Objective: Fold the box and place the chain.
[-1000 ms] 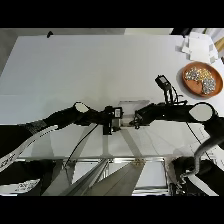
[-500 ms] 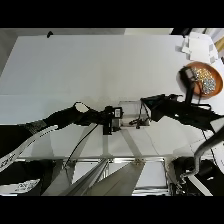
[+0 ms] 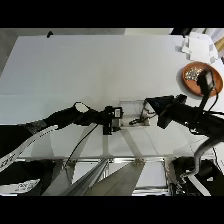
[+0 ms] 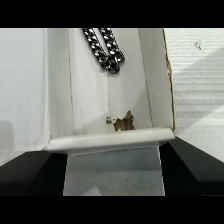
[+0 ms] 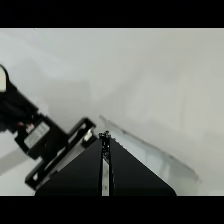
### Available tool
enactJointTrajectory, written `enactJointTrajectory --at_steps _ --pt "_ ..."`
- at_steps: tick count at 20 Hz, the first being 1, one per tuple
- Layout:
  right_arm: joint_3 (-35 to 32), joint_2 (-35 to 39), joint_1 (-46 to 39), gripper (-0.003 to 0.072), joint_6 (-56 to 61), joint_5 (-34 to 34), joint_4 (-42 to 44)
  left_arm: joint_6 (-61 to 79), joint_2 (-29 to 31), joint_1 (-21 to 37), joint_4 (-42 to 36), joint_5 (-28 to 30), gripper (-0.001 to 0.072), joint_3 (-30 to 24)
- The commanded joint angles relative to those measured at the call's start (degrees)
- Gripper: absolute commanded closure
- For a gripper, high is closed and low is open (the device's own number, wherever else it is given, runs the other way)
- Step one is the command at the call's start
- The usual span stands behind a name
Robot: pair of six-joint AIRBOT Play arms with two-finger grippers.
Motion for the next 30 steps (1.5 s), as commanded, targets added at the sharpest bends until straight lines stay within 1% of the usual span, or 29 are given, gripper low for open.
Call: enactJointTrajectory --at_steps 1,4,7,11,13,15,18,20,21,22,23,24,25,27,28,29,30 --pt "-1.4 -3.58 0.04 0.0676 -0.04 4.42 0.2 0.02 0.0 0.0 0.02 0.02 0.0641 -0.02" --pt "-2.95 -7.96 0.09 0.0676 -1.53 5.03 0.55 0.02 0.0 0.0 0.02 0.02 0.0641 -0.02" --pt "-3.13 -12.66 0.11 0.0676 -1.55 5.27 0.52 0.02 0.0 0.0 0.02 0.0 0.0641 -0.02" --pt "-3.13 -20.55 0.11 0.0675 -3.85 9.94 0.59 0.02 0.0 0.0 0.02 0.0 0.0641 -0.02" --pt "-3.13 -22.82 0.11 0.0675 -4.37 9.35 1.25 0.02 0.0 -0.02 0.02 0.0 0.0641 -0.02" --pt "-3.13 -23.58 0.11 0.0672 -4.59 8.96 2.03 0.02 0.0 0.0 0.02 0.02 0.0641 -0.02" --pt "-3.13 -24.17 0.11 0.0579 -4.52 8.48 1.81 0.02 0.0 0.0 0.02 0.02 0.0641 -0.02" --pt "-3.13 -25.81 0.09 0.0559 -4.5 6.91 1.84 0.02 0.0 0.0 0.02 0.02 0.0641 -0.02" --pt "-3.1 -26.18 0.09 0.0497 -4.48 5.73 1.84 0.02 0.0 0.0 0.02 0.02 0.0641 -0.02" --pt "-2.69 -25.97 0.0 0.0468 -4.48 5.25 1.57 0.02 0.0 0.0 0.02 0.02 0.0641 -0.02" --pt "-0.94 -25.57 -0.66 0.0465 -3.54 7.34 0.5 0.02 0.0 0.0 0.02 0.02 0.0641 -0.02" --pt "1.62 -24.96 -1.62 0.0466 -1.2 10.88 -1.4 0.02 0.0 0.0 0.02 0.02 0.0641 -0.02" --pt "5.05 -24.15 -2.82 0.047 1.81 15.15 -5.29 0.02 0.0 0.0 0.0 0.02 0.0641 -0.02" --pt "11.67 -22.82 -5.55 0.0472 9.44 22.64 -16.11 0.02 0.0 0.0 0.02 0.02 0.0641 -0.02" --pt "13.97 -22.36 -7.13 0.0472 12.17 25.46 -21.46 0.02 0.0 0.0 0.0 0.0 0.0641 -0.02" --pt "15.26 -21.97 -9.09 0.0472 14.1 27.26 -26.51 0.02 0.0 0.0 0.02 0.02 0.0641 -0.02" --pt "15.32 -21.84 -11.3 0.0473 15.23 27.67 -30.6 0.02 0.0 0.0 0.0 0.0 0.0641 -0.02"
